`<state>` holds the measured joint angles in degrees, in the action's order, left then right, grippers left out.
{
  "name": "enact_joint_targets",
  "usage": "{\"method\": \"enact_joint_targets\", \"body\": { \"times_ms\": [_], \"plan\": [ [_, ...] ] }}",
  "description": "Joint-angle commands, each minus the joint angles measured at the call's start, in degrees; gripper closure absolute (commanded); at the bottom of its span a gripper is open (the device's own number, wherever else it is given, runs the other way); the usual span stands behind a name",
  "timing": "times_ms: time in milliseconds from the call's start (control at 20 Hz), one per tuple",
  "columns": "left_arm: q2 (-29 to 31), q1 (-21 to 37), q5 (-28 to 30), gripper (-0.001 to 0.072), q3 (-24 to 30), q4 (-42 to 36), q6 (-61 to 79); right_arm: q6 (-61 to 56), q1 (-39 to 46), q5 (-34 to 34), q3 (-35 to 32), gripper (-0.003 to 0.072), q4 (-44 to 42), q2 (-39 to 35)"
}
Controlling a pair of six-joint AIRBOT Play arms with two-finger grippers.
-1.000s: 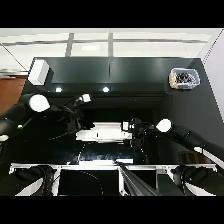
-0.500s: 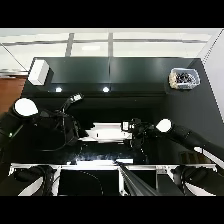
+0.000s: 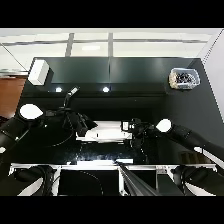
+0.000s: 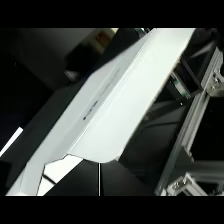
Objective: Fold the box and place the chain.
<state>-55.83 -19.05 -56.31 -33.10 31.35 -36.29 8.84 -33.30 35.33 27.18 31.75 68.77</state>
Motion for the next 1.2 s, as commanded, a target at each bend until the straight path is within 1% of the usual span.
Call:
{"method": "enact_joint_targets", "body": {
  "times_ms": [0,50,150,250,600,750,950,1050,1150],
  "plan": [
    [-2.01,-3.82,10.62,0.0681,0.22,-2.91,2.27,-0.02,-0.04,-0.02,0.07,0.029,0.0,0.02],
    [-3.04,-5.38,14.05,0.0681,0.22,-2.89,2.36,0.0,-0.04,0.0,0.07,0.029,0.0,0.0],
    [-5.44,-7.74,18.62,0.0681,0.2,-2.25,4.02,0.0,-0.04,0.0,0.07,0.0289,0.0,0.0],
    [-7.43,-8.9,20.35,0.0681,0.2,0.22,4.04,-0.02,-0.04,0.0,0.07,0.029,0.0,0.0],
    [-12.66,-8.87,20.24,0.0681,0.2,0.98,3.98,0.0,-0.04,0.0,0.07,0.029,0.0,0.02],
    [-14.1,-8.85,18.71,0.0681,0.2,1.01,4.02,0.0,-0.04,0.0,0.07,0.029,0.0,0.0],
    [-12.39,-7.39,18.56,0.0682,-1.6,5.7,4.39,-0.02,-0.02,0.0,0.07,0.029,0.0,0.0],
    [-10.01,-4.94,17.75,0.0682,-2.91,7.3,4.39,0.0,-0.02,0.0,0.07,0.029,0.0,0.0],
    [-6.86,-1.07,16.15,0.0681,-3.13,8.11,4.39,-0.02,-0.02,0.0,0.07,0.029,0.0,0.0]
  ]
}}
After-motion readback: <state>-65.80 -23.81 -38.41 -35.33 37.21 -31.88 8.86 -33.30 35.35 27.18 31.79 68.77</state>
